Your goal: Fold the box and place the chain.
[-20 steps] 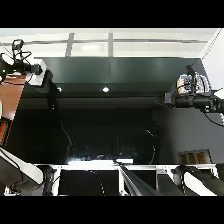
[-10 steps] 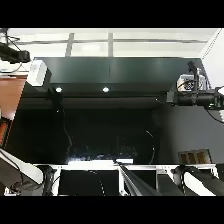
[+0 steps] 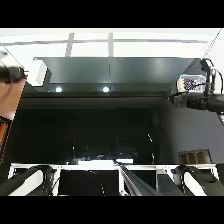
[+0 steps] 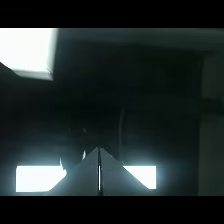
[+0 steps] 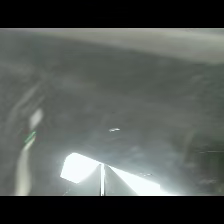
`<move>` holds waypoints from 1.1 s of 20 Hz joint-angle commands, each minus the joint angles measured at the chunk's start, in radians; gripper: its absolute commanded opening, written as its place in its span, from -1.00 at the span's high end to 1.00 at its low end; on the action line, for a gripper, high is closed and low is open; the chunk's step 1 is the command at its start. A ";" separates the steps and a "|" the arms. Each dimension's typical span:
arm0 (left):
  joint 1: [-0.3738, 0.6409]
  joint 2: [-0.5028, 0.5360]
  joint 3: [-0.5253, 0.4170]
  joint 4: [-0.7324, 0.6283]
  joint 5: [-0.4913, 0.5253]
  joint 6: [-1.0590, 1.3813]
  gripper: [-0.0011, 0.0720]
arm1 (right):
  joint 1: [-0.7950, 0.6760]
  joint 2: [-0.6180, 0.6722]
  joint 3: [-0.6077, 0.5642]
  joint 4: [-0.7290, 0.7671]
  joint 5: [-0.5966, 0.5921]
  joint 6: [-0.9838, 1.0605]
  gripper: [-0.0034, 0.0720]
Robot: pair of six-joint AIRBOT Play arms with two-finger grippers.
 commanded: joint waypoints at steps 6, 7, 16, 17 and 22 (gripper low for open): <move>-0.021 0.526 -0.596 -0.023 0.230 0.018 0.89 | 0.000 0.043 -0.136 -0.060 -0.253 -0.050 0.86; -0.021 0.534 -0.596 -0.024 0.232 0.018 0.89 | 0.000 0.043 -0.136 -0.060 -0.253 -0.050 0.86; -0.021 0.536 -0.596 -0.024 0.232 0.018 0.89 | 0.000 0.043 -0.136 -0.058 -0.253 -0.050 0.86; -0.021 0.536 -0.596 -0.024 0.232 0.018 0.89 | 0.000 0.043 -0.136 -0.058 -0.253 -0.050 0.86; -0.021 0.536 -0.596 -0.024 0.232 0.018 0.89 | 0.000 0.043 -0.136 -0.057 -0.253 -0.050 0.86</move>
